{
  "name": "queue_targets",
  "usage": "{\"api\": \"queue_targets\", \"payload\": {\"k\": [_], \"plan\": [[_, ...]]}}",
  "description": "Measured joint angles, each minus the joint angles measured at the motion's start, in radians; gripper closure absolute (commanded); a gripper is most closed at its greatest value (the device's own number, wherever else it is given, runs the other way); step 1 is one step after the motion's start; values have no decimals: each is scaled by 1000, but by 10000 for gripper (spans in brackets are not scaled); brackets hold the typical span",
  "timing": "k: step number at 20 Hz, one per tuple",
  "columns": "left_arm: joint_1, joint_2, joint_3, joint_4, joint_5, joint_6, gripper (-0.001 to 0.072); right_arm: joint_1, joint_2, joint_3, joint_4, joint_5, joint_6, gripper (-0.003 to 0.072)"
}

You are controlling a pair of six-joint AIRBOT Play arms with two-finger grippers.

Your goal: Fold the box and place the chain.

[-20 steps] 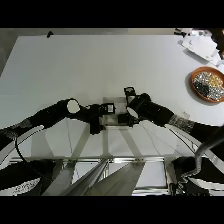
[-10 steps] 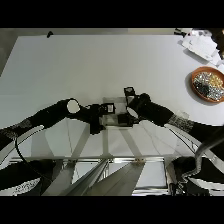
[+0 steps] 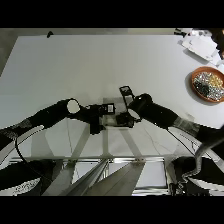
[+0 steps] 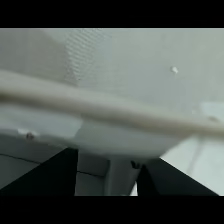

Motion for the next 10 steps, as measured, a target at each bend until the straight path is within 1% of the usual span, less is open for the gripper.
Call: {"api": "queue_targets", "payload": {"k": [1, 3, 4, 6, 10], "plan": [[0, 0, 0, 0, 0, -1, 298, 0, 26, 0, -31, 21, -8, 318], [0, 0, 0, 0, 0, -2, 298, 0, 74, 0, -64, 64, -31, 257], [0, 0, 0, 0, 0, -2, 298, 0, 99, 0, -78, 85, -44, 257], [0, 0, 0, -1, 0, -3, 298, 0, 150, 0, -93, 138, -70, 229], [0, 0, 0, -1, 0, -3, 298, -23, 269, 0, -108, 248, -165, 229]]}}
